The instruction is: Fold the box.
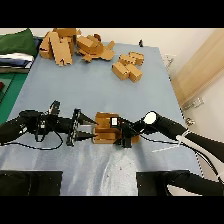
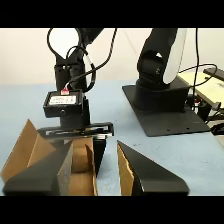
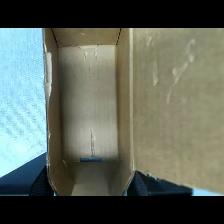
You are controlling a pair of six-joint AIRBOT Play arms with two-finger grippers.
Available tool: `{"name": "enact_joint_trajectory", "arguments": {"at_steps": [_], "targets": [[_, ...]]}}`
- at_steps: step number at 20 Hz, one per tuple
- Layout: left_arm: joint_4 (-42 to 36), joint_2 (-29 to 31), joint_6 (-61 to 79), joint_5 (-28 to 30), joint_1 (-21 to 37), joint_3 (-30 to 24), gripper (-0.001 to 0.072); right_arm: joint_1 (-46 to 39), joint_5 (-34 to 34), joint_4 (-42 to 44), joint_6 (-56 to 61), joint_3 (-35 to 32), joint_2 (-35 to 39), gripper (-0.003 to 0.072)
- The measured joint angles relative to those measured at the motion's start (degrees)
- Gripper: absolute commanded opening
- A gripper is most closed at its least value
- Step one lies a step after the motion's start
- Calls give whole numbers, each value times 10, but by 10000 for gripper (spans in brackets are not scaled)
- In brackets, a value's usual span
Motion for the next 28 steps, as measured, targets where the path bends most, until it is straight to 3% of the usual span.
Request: {"name": "enact_joint_trajectory", "arguments": {"at_steps": [3,12,16,18,23,24,25,28], "targets": [[-1,0,-23,55,0,0,423,0,0,0,0,0,0,410],[-44,0,-86,325,-9,18,424,0,0,0,0,0,0,410],[-33,0,-94,326,-10,61,424,0,0,0,0,0,0,410],[19,0,-118,313,-10,82,424,0,0,0,0,0,0,410],[299,0,-265,300,-10,104,440,0,0,0,0,0,0,410],[344,0,-283,297,-10,102,602,0,0,0,0,0,0,410],[377,-1,-295,294,-10,97,672,0,0,0,0,0,0,410],[419,-12,-314,293,-20,87,673,0,0,0,0,0,0,410]]}}
